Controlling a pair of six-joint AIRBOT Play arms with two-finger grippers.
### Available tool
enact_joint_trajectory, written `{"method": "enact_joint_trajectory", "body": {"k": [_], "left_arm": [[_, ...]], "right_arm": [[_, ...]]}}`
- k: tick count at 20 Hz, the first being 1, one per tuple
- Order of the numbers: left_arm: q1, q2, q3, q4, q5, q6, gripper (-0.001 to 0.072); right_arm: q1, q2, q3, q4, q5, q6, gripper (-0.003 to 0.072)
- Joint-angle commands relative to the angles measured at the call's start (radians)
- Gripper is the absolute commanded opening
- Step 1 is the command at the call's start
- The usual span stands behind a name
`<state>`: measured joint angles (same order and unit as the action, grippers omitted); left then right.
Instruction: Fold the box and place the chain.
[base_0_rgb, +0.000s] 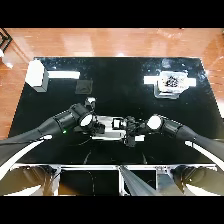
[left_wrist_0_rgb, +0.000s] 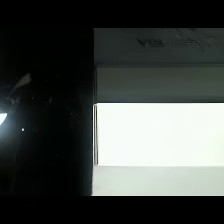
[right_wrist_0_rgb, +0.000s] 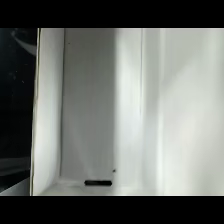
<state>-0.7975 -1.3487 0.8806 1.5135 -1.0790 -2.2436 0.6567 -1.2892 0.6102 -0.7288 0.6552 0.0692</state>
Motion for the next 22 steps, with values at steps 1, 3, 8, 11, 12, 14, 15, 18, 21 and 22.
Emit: {"method": "enact_joint_trajectory", "body": {"k": [1,3,8,11,12,14,15,18,21,22], "left_arm": [[0.000,0.005,0.002,0.001,-0.001,-0.004,0.0023],[0.000,0.011,0.002,0.005,0.002,-0.004,0.0022],[0.000,0.010,0.001,0.017,0.005,-0.006,0.0022],[0.001,0.010,0.001,0.024,0.018,-0.012,0.0023],[0.001,0.010,0.001,0.023,0.021,-0.012,0.0023],[0.002,0.010,0.001,0.024,0.022,-0.012,0.0023],[0.002,0.010,0.001,0.024,0.023,-0.012,0.0022],[0.002,0.008,0.001,0.024,0.023,-0.012,0.0022],[0.002,0.008,0.001,0.024,0.022,-0.012,0.0023],[0.002,0.008,0.001,0.023,0.021,-0.012,0.0022]], "right_arm": [[0.000,0.032,0.001,-0.100,0.024,0.074,0.0709],[-0.001,0.085,0.001,-0.259,0.059,0.172,0.0709],[-0.012,0.138,-0.003,-0.340,0.093,0.261,0.0708],[-0.012,0.130,-0.006,-0.257,0.061,0.233,0.0699],[-0.012,0.130,-0.006,-0.223,0.058,0.223,0.0643],[-0.005,0.130,-0.006,-0.208,0.058,0.217,0.0476],[0.000,0.130,-0.006,-0.206,0.061,0.217,0.0475],[0.023,0.126,-0.006,-0.204,0.063,0.217,0.0470],[0.027,0.109,-0.006,-0.202,0.058,0.218,0.0468],[0.027,0.103,-0.006,-0.200,0.058,0.218,0.0361]]}}
